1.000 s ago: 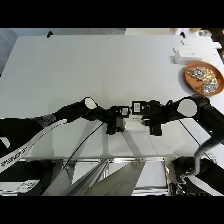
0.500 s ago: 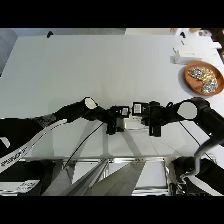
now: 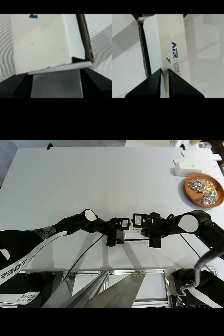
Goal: Fold the box and place the chain.
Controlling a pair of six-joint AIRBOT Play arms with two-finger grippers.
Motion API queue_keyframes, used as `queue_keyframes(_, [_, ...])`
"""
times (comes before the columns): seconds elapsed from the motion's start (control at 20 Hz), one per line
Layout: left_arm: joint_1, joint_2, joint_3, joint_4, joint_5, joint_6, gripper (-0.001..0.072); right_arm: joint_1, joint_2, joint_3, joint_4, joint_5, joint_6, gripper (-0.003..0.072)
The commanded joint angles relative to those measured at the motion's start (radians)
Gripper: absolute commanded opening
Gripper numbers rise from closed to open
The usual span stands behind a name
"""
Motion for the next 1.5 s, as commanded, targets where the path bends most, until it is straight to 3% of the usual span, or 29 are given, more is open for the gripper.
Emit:
queue_keyframes(0.0, [0.0, 0.001, 0.0, 0.002, 0.0, 0.002, 0.0272, 0.001, 0.006, 0.001, 0.008, -0.005, 0.023, 0.0078])
queue_keyframes(0.3, [0.0, 0.001, 0.0, 0.002, 0.0, 0.002, 0.0272, 0.001, 0.006, -0.005, 0.038, -0.005, 0.023, 0.0073])
queue_keyframes(0.4, [0.0, 0.001, 0.0, 0.002, 0.0, 0.002, 0.0272, 0.001, 0.006, -0.005, 0.047, -0.011, 0.023, 0.0035])
queue_keyframes(1.15, [0.0, 0.001, 0.0, 0.002, 0.0, 0.002, 0.0272, 0.001, 0.005, -0.057, 0.084, 0.068, 0.022, 0.0062])
queue_keyframes(1.25, [0.0, 0.001, 0.0, 0.002, 0.0, 0.002, 0.0272, 0.001, 0.008, -0.057, 0.092, 0.069, 0.022, 0.0207])
queue_keyframes(1.45, [0.0, 0.001, 0.0, 0.002, 0.0, 0.002, 0.0272, 0.001, 0.011, -0.057, 0.119, 0.069, 0.023, 0.0228])
